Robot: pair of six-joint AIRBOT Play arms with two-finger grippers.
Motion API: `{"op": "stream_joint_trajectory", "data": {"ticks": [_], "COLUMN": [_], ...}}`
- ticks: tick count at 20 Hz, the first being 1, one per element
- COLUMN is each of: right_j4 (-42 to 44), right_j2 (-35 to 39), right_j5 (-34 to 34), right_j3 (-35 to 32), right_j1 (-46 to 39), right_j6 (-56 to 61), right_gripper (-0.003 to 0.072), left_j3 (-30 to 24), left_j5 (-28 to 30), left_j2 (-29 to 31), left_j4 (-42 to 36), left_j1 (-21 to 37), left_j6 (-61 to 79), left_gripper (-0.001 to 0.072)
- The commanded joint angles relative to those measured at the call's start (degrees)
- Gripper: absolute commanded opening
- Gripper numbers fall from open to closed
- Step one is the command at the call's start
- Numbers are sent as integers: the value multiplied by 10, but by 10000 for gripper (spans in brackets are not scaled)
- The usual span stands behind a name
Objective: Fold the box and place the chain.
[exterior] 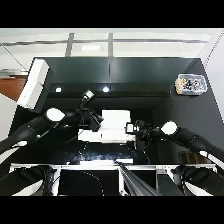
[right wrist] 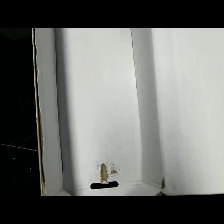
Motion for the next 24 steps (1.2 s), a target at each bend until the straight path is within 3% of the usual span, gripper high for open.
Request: {"op": "stream_joint_trajectory", "data": {"ticks": [1,2,3,7,9,11,16,24], "right_j4": [0,0,0,0,0,0,0,0], "right_j2": [0,0,0,0,0,0,0,0], "right_j5": [0,0,0,0,0,0,0,0], "right_j3": [0,0,0,0,0,0,0,0], "right_j1": [0,0,0,0,0,0,0,0], "right_j6": [0,0,0,0,0,0,0,0], "right_gripper": [478,478,478,478,478,478,478,478], "left_j3": [8,8,8,5,-14,-38,-64,-63], "left_j5": [-75,-104,-131,-253,-283,-265,-125,-83], "left_j2": [60,77,89,101,101,101,90,18], "left_j4": [78,118,154,262,250,212,128,83], "left_j1": [56,80,102,144,143,130,59,-10], "left_j6": [3,-2,-16,31,149,243,313,314], "left_gripper": [349,548,627,639,639,639,635,614]}}
